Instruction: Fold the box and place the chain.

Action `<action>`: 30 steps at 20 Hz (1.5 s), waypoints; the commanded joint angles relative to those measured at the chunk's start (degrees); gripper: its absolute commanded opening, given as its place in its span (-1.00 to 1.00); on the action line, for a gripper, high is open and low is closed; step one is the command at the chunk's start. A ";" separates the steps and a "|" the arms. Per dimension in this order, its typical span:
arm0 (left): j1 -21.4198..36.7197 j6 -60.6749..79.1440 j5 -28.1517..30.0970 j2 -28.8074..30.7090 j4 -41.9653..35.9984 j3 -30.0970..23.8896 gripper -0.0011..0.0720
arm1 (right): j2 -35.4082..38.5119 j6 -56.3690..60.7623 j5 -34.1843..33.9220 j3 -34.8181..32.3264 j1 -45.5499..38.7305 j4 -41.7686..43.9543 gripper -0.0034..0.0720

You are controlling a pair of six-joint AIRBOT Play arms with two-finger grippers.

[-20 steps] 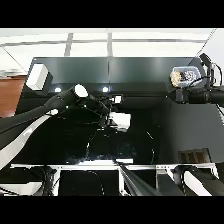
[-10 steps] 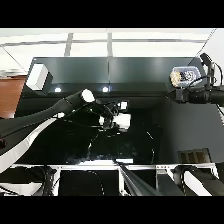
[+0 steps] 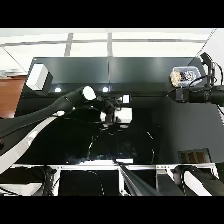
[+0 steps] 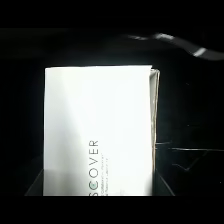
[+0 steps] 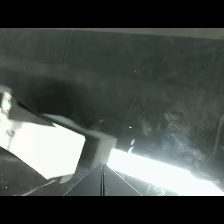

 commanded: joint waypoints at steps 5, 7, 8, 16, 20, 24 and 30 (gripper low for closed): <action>12.39 -39.01 -4.81 11.85 25.14 2.99 -0.23 | 0.04 0.50 1.07 0.02 -0.04 0.04 -0.88; 20.11 -50.38 -11.19 14.05 32.72 2.95 -0.23 | 0.02 1.03 1.07 0.02 -0.04 0.04 -0.87; 24.85 -54.82 -14.56 14.84 35.21 2.67 -0.23 | 0.04 1.03 1.07 0.02 -0.04 0.04 -0.88; 59.67 -65.33 -19.19 16.94 34.62 -8.83 -0.21 | 0.02 1.03 1.01 0.00 -0.04 0.04 -0.88; 65.00 -63.34 -10.88 16.48 33.44 -8.74 -0.21 | 0.02 1.40 0.74 0.00 -0.04 0.04 -0.87; 63.58 -56.87 -1.11 12.98 28.85 -8.68 -0.21 | 0.02 1.84 0.46 0.00 -0.04 0.07 -0.88; 60.76 -51.12 8.02 6.88 25.31 -6.64 -0.21 | 0.00 1.84 -2.89 0.00 -0.04 0.09 -0.87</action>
